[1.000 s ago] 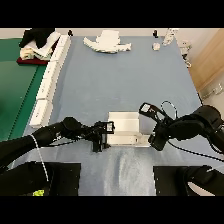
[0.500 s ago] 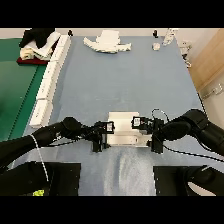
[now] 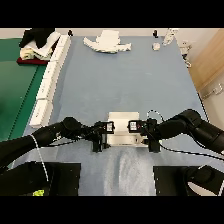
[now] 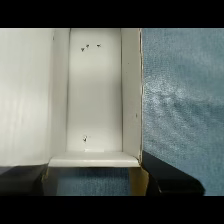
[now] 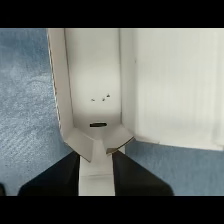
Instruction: Fold the box.
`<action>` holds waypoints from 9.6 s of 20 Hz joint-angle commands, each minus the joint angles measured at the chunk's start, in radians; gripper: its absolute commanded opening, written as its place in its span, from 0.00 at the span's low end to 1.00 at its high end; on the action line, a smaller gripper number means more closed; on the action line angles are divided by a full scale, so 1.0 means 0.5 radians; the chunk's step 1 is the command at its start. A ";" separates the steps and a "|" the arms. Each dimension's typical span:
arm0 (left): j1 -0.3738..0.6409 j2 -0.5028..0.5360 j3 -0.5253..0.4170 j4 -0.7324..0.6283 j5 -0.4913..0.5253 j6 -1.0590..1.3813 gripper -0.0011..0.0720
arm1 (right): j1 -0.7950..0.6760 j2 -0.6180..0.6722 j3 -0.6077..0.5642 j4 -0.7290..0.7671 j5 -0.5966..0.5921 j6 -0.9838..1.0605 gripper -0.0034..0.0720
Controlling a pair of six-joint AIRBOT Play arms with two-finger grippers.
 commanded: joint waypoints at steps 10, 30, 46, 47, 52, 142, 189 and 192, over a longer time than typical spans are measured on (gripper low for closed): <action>0.002 -0.001 0.002 -0.002 -0.001 0.001 0.70 | 0.003 -0.111 -0.003 0.247 0.212 -0.331 0.14; 0.002 -0.001 0.002 -0.002 -0.001 0.001 0.70 | -0.014 0.083 -0.001 -0.275 -0.111 1.245 0.07; 0.002 -0.001 0.002 -0.002 -0.001 0.001 0.70 | -1.599 -0.156 -0.004 0.317 -0.523 1.887 0.05; 0.002 -0.001 0.002 -0.002 -0.001 0.001 0.70 | -1.598 -0.193 -0.004 0.320 -0.533 1.853 0.05; 0.002 -0.001 0.002 -0.002 -0.001 0.001 0.70 | -1.598 -0.393 -0.004 0.507 -0.570 1.642 0.05; 0.002 -0.001 0.002 -0.002 -0.001 0.001 0.70 | 0.444 -0.510 0.923 -0.623 -0.744 3.626 0.55; 0.002 -0.001 0.002 -0.002 0.000 0.001 0.70 | 0.056 -0.094 0.050 0.926 0.409 0.016 0.05; 0.002 -0.001 0.002 -0.002 0.000 0.001 0.70 | 0.168 0.020 -0.037 0.854 0.551 -0.182 0.12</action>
